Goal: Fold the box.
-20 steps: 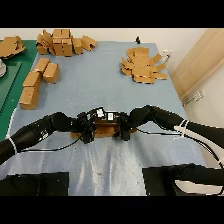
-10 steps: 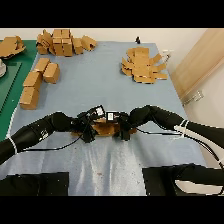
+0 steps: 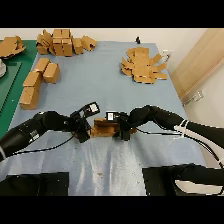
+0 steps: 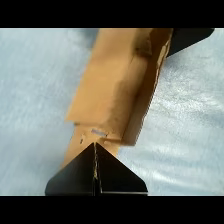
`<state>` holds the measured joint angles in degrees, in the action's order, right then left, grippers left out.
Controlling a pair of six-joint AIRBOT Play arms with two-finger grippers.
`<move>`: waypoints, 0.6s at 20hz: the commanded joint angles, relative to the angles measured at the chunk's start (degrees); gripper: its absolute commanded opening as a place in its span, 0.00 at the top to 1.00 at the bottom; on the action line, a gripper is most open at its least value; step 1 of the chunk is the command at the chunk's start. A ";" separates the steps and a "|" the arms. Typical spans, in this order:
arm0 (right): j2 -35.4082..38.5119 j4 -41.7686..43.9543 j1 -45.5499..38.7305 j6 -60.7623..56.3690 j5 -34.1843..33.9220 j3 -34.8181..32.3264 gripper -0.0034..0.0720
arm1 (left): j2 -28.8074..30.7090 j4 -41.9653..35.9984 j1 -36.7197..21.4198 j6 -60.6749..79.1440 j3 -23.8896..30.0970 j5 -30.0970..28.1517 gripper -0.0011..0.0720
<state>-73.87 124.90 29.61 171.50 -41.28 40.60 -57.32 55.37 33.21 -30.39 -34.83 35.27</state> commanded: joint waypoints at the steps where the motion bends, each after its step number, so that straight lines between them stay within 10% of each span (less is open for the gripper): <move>1: 0.02 0.00 0.04 -0.04 0.04 0.02 0.24 | 6.73 10.84 -3.23 -18.97 0.02 6.19 0.97; 6: 0.02 0.02 0.04 -0.04 0.04 0.02 0.24 | 10.84 26.27 -11.89 -67.14 1.79 12.66 0.97; 12: 0.00 0.04 0.04 -0.04 0.04 0.02 0.24 | 7.34 11.43 -14.60 -76.02 7.04 9.01 0.97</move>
<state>-73.87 124.92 29.61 171.48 -41.28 40.60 -48.56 74.28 19.57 -100.22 -29.50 46.48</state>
